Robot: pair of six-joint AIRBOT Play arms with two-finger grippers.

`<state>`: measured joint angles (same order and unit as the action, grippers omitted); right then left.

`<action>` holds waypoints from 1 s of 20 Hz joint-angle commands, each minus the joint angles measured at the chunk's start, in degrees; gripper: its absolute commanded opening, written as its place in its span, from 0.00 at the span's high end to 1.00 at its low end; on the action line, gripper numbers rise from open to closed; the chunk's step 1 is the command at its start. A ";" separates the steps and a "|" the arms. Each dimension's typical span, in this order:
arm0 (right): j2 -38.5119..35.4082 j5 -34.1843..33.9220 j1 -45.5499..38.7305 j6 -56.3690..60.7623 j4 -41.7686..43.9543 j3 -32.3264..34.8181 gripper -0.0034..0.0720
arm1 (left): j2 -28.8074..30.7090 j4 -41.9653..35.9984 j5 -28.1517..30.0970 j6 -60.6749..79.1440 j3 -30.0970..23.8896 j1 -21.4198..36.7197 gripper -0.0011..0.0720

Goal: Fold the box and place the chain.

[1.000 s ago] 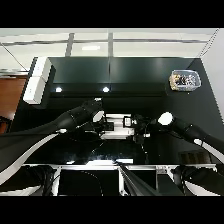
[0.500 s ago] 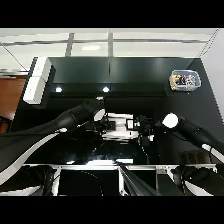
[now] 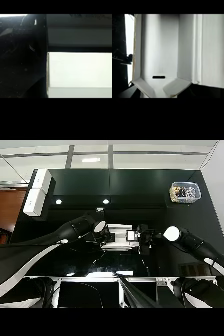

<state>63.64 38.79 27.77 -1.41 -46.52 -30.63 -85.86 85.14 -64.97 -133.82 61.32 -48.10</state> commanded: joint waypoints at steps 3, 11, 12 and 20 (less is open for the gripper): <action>0.44 -5.60 -0.02 0.11 -0.07 -0.07 0.12 | -0.02 -0.17 -0.04 0.74 0.02 -0.02 0.95; 0.55 1.88 -0.02 2.67 1.44 -0.04 0.31 | -0.02 -0.35 -0.02 0.76 0.02 -0.02 0.95; 0.55 1.95 -0.02 2.80 2.16 -0.04 0.31 | -0.02 -0.35 -0.02 0.74 0.02 -0.02 0.95; 1.92 1.95 0.28 2.75 11.47 -0.04 0.65 | -0.02 -0.42 -0.02 0.74 0.02 -0.02 0.95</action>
<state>64.90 40.42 27.94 1.19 -39.42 -30.63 -85.84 84.82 -65.14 -133.03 61.32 -48.10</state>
